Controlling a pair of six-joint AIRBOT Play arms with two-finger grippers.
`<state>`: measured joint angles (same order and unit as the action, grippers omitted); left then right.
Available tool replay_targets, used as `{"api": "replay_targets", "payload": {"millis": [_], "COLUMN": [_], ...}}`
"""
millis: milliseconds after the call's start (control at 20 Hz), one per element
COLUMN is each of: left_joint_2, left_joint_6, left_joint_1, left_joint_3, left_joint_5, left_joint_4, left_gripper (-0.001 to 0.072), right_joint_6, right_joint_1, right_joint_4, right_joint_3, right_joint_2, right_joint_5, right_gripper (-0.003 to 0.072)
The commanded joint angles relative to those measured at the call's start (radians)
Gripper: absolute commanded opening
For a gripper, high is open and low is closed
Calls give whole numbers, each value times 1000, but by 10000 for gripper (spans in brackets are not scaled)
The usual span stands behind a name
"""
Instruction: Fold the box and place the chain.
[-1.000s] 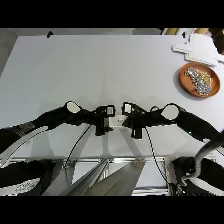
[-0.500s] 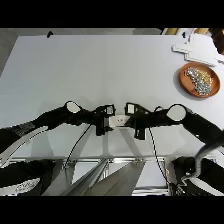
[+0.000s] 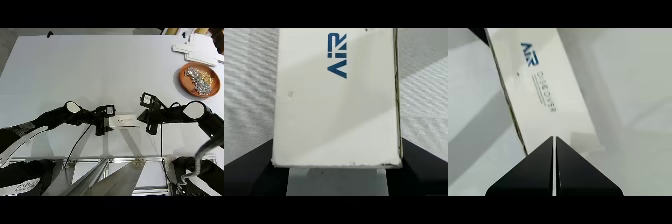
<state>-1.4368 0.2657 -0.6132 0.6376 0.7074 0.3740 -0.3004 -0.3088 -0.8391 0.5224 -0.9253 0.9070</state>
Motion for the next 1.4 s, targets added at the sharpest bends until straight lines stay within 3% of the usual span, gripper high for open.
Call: {"api": "replay_targets", "payload": {"millis": [0, 450, 750, 950, 1150, 1350], "left_joint_2": [0, 0, 0, 0, 0, 0], "left_joint_6": [-1, -1, -1, -1, -1, -1], "left_joint_1": [1, 0, 1, 0, 0, 0], "left_joint_3": [0, 0, 0, 0, 0, 0], "left_joint_5": [0, 0, 0, 0, 0, 0], "left_joint_4": [0, 0, 0, 0, 0, 0], "left_gripper": [252, 252, 252, 252, 252, 252], "right_joint_6": [-17, -18, -111, -354, -894, -1039], "right_joint_1": [11, 11, 12, 12, 42, 190], "right_joint_4": [-29, -30, -99, -362, -790, -785], "right_joint_3": [-37, -46, -45, -45, -46, -46], "right_joint_2": [-21, -67, 163, 265, 233, 136], "right_joint_5": [-11, -14, -13, -18, -29, 0], "right_gripper": [21, 21, 21, 20, 21, 21]}}
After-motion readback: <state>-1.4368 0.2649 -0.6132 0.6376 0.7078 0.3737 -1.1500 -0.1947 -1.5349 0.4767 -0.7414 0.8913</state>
